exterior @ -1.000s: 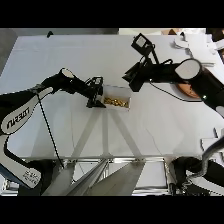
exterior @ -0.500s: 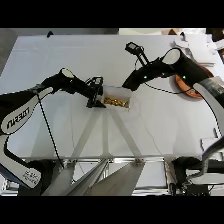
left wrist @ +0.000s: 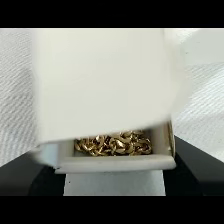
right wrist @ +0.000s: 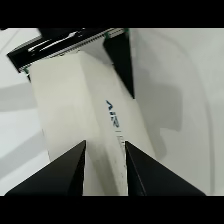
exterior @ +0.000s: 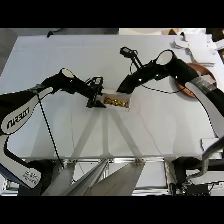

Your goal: Fold the box and place the chain.

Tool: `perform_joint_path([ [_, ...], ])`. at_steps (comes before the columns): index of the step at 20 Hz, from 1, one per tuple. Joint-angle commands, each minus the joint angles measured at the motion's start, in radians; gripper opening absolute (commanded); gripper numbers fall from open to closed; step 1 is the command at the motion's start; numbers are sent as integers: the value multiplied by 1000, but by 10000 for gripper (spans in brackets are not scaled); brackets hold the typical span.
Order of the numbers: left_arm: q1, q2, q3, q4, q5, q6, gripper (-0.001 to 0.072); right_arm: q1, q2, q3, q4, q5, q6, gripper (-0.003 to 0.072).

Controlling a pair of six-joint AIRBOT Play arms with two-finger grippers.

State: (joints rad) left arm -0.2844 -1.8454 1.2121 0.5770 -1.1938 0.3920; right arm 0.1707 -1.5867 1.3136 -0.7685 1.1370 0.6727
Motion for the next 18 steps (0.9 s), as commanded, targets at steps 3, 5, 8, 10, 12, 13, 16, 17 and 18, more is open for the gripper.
perform_joint_path([
  [3, 0, 0, 0, 0, 1, 0, 472, 61, 10, -3, -60, 47, -42, 303],
  [5, 0, 0, 0, 0, 0, 0, 472, 81, 34, -21, -103, 21, -110, 354],
  [8, 0, 0, 0, 0, 0, 0, 472, 113, 71, -67, -187, -84, -151, 408],
  [10, 0, 0, 0, 0, 0, 0, 472, 137, 85, -98, -241, -158, -151, 408],
  [12, 0, 0, 0, 0, 0, 0, 472, 162, 87, -115, -287, -209, -150, 406],
  [13, 0, 0, 0, 0, 0, 0, 472, 174, 87, -117, -301, -227, -150, 399],
  [16, 0, 0, 0, 0, 0, 0, 472, 194, 89, -117, -309, -259, -150, 342],
  [17, 0, 0, 0, 0, 0, 0, 472, 197, 89, -117, -309, -262, -150, 327],
  [18, 0, 0, 0, 0, 0, 0, 472, 200, 89, -117, -315, -262, -150, 327],
])
